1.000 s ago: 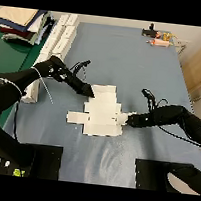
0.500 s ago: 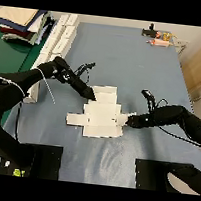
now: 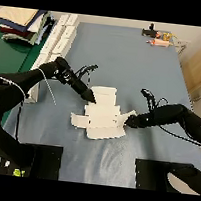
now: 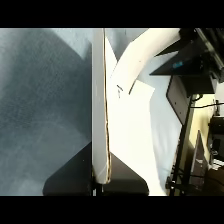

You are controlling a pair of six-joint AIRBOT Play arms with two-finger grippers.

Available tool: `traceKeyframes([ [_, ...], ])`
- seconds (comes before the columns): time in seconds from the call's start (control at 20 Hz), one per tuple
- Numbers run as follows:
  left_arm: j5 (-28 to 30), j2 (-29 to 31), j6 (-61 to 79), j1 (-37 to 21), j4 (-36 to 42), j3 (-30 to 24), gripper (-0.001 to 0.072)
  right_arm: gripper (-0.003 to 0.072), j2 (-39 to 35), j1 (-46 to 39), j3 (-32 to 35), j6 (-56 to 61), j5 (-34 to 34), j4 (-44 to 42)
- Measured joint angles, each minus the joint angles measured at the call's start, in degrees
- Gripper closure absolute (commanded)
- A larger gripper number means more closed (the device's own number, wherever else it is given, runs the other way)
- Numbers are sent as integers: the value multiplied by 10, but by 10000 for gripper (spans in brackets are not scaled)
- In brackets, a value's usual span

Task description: Fold the box.

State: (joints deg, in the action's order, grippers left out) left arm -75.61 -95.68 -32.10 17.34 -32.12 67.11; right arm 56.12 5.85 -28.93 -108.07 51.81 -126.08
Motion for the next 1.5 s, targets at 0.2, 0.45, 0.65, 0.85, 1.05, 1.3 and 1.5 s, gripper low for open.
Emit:
traceKeyframes([
  [0.2, 7, 7, 82, 4, 10, 4, 699, 307, -1, 0, -52, 33, -3, 100],
  [0.45, 33, 45, 165, 14, 20, 1, 702, 307, 1, 0, -97, 134, 0, 247],
  [0.65, 63, 88, 219, 16, 30, -29, 702, 307, 14, 0, -105, 175, 8, 287],
  [0.85, 89, 134, 287, 21, 76, -88, 702, 307, 34, 0, -108, 193, 13, 301],
  [1.05, 144, 181, 342, 35, 104, -149, 702, 307, 38, 0, -115, 211, 19, 306],
  [1.3, 244, 259, 450, 73, 150, -245, 702, 306, 35, 0, -126, 232, 19, 306],
  [1.5, 311, 306, 529, 104, 195, -315, 702, 307, 34, 0, -129, 242, 18, 305],
])
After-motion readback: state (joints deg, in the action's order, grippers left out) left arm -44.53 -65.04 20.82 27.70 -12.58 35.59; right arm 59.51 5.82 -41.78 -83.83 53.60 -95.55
